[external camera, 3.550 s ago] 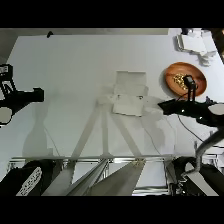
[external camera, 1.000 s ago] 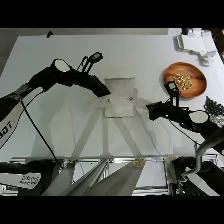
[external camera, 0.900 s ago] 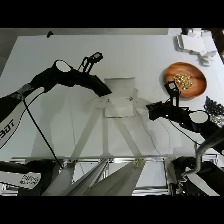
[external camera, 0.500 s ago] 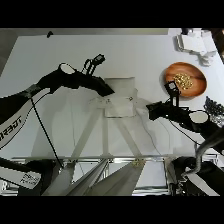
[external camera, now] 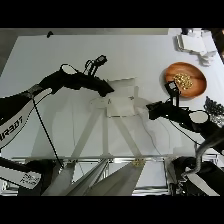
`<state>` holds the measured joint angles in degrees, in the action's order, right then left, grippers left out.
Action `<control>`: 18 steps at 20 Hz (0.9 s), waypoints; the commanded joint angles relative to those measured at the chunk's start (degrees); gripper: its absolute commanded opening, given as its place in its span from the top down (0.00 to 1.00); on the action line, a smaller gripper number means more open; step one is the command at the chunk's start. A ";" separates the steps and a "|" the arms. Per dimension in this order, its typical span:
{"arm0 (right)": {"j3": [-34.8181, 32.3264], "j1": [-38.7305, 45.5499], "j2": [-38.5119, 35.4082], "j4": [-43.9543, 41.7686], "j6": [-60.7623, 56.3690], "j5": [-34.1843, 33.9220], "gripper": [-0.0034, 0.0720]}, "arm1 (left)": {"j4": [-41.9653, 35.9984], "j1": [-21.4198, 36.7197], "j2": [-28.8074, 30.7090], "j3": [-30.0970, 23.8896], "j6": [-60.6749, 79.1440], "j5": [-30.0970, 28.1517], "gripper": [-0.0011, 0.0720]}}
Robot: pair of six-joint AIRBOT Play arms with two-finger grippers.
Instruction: Fold the box and place the chain.
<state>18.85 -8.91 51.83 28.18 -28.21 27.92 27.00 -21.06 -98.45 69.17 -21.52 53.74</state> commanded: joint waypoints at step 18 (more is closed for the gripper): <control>0.20 -0.07 -9.46 0.09 -2.16 -14.27 0.46 | 11.37 6.12 29.09 -3.37 5.14 22.01 0.98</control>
